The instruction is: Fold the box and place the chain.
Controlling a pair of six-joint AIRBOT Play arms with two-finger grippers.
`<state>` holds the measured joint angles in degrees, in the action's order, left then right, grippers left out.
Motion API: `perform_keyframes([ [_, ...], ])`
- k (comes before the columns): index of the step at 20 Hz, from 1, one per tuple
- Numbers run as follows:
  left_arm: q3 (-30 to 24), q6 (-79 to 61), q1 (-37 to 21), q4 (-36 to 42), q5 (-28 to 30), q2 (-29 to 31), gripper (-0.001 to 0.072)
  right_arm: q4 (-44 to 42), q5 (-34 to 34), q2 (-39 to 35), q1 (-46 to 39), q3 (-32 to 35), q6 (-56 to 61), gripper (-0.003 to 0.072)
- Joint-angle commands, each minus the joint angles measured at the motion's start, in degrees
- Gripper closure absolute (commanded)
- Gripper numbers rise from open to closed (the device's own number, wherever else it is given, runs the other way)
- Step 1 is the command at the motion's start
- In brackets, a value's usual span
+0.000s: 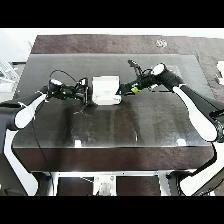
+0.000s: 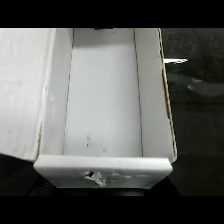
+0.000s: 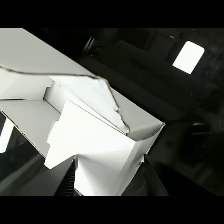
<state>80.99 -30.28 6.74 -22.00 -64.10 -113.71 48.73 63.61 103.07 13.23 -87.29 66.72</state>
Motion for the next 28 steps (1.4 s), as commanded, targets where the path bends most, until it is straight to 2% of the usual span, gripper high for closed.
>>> perform_keyframes([
  [1, 0.0, 0.0, 0.0, 0.0, 0.0, 0.0, 0.0298, 9.4, 0.8, 0.2, 2.2, -3.3, 7.2, 0.0240],
  [5, 0.0, 0.0, 0.0, 0.0, 0.0, 0.0, 0.0298, 11.0, 4.0, 2.1, 3.2, -5.9, 10.2, 0.0246],
  [11, 0.0, 0.0, 0.0, 0.0, 0.0, 0.0, 0.0298, 20.6, 6.2, 2.3, 6.0, -8.3, 17.9, 0.0246],
  [13, 0.0, 0.0, 0.0, 0.0, 0.0, 0.0, 0.0298, 21.2, 6.3, 2.6, 6.4, -8.9, 20.2, 0.0251],
  [18, 0.0, 0.0, 0.0, 0.0, 0.0, 0.0, 0.0299, 25.1, 8.3, 5.6, 9.7, -14.8, 24.2, 0.0258],
  [22, 0.0, 0.0, 0.0, 0.0, 0.0, 0.0, 0.0299, 30.6, 12.3, 8.5, 11.9, -19.8, 27.9, 0.0258],
  [28, 0.0, 0.0, 0.0, 0.0, 0.0, 0.0, 0.0298, 33.8, 12.6, 9.2, 13.2, -20.1, 30.9, 0.0281],
])
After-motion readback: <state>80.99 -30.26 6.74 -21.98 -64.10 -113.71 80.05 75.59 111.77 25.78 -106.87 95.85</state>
